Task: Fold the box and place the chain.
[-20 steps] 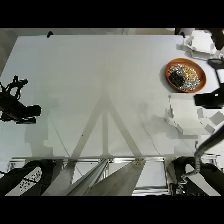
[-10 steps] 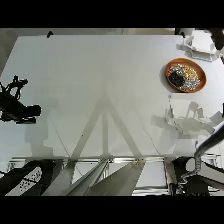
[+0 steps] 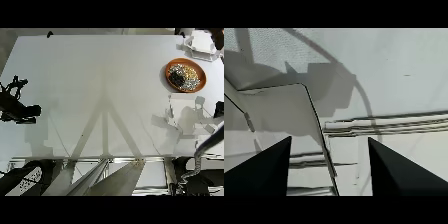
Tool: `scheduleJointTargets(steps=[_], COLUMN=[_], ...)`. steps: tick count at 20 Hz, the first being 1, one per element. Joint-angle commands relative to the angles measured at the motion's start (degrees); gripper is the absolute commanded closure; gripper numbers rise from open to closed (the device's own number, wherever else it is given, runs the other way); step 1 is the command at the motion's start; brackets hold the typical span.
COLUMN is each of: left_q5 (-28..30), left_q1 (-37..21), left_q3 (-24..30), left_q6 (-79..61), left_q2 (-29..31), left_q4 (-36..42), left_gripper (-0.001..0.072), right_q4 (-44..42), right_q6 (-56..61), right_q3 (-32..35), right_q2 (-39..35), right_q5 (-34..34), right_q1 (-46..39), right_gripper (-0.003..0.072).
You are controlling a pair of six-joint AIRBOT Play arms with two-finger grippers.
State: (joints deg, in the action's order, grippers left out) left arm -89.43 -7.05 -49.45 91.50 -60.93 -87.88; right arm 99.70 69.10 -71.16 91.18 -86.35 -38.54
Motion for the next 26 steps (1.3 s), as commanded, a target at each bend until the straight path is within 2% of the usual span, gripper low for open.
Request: scheduleJointTargets(steps=[1, 3, 4, 6, 9, 12, 14, 18, 22, 26], left_q5=[0.02, 0.0, 0.02, 0.02, 0.02, 0.02, 0.02, 0.02, 0.02, 0.02], left_q1=[-0.07, -0.07, -0.07, -0.07, -0.07, -0.07, -0.07, -0.07, -0.07, -0.07], left_q3=[0.02, 0.02, 0.02, 0.02, 0.02, 0.02, 0.02, 0.02, 0.02, 0.02], left_q6=[-0.02, 0.0, 0.0, 0.0, 0.0, 0.0, 0.0, -0.02, -0.02, -0.02], left_q2=[0.04, 0.04, 0.04, 0.04, 0.04, 0.04, 0.04, 0.04, 0.04, 0.04], left_q4=[0.0, 0.0, 0.0, 0.0, 0.0, 0.0, 0.0, 0.0, 0.0, 0.0], left_gripper=[0.0698, 0.0698, 0.0698, 0.0698, 0.0698, 0.0698, 0.0698, 0.0698, 0.0698, 0.0698], right_q4=[-0.07, -0.26, -1.27, -5.03, -18.56, -28.2, -35.93, -38.18, -50.51, -57.46], right_q6=[-1.09, -1.7, -2.36, -2.91, -7.91, -15.23, -18.75, -20.2, -22.73, -21.22], right_q3=[-0.44, -0.44, -0.44, -0.44, -0.31, 2.1, 6.69, 21.07, 34.69, 44.17], right_q2=[2.73, 2.75, 2.75, 2.58, 0.15, -6.36, -11.96, -25.38, -38.95, -46.4], right_q5=[-1.36, -2.45, -3.28, -4.42, -6.47, -6.91, -6.4, 2.25, 13.73, 25.53], right_q1=[-0.15, -0.15, -0.15, -0.09, 0.33, 4.11, 7.85, 17.81, 25.51, 34.12], right_gripper=[0.0373, 0.0542, 0.0668, 0.0669, 0.067, 0.0671, 0.0671, 0.0671, 0.0671, 0.0671])
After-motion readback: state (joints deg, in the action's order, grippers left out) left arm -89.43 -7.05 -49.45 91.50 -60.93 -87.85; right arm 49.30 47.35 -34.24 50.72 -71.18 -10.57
